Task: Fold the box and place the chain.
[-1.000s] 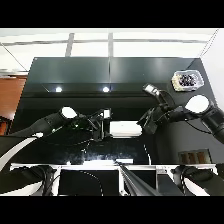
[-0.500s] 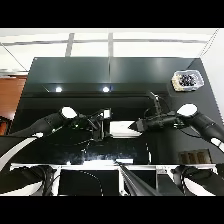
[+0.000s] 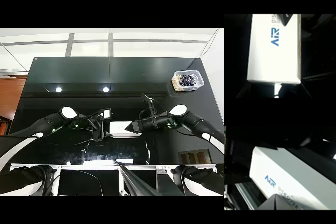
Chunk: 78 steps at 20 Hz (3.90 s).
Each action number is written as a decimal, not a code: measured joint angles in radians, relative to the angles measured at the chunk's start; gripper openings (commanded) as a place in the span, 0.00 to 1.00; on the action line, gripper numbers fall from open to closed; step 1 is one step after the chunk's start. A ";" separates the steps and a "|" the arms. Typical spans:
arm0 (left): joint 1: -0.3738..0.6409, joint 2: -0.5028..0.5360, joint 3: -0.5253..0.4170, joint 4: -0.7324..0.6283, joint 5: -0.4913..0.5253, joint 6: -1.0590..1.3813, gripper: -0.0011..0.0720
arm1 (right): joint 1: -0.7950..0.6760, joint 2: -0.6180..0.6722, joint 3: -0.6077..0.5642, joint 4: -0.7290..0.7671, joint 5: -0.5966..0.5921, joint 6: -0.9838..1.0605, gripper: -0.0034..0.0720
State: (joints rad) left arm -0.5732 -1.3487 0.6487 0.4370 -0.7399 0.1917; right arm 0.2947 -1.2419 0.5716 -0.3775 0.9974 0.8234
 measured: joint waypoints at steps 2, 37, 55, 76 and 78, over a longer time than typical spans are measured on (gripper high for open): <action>0.000 0.000 0.000 0.000 0.000 -0.001 0.48 | -0.024 0.016 0.027 -0.030 0.039 -0.013 0.07; -0.175 -0.091 0.301 0.220 -0.023 -0.409 0.98 | -0.535 0.335 0.227 -0.159 0.265 0.019 0.07; -0.256 -0.143 0.302 0.393 0.082 -0.431 0.41 | -0.535 0.335 0.227 -0.160 0.255 0.018 0.07; 0.884 -0.496 1.033 0.753 -0.135 -1.127 0.42 | -0.535 0.335 0.228 -0.156 0.316 0.078 0.07; 0.893 -0.576 1.125 0.770 -0.137 -1.143 0.42 | -0.535 0.335 0.228 -0.156 0.303 0.079 0.07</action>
State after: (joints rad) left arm 0.3202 -1.9251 1.7737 1.2068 -0.8764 -0.9508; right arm -0.2405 -0.9073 0.7994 -0.5331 1.2999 0.9028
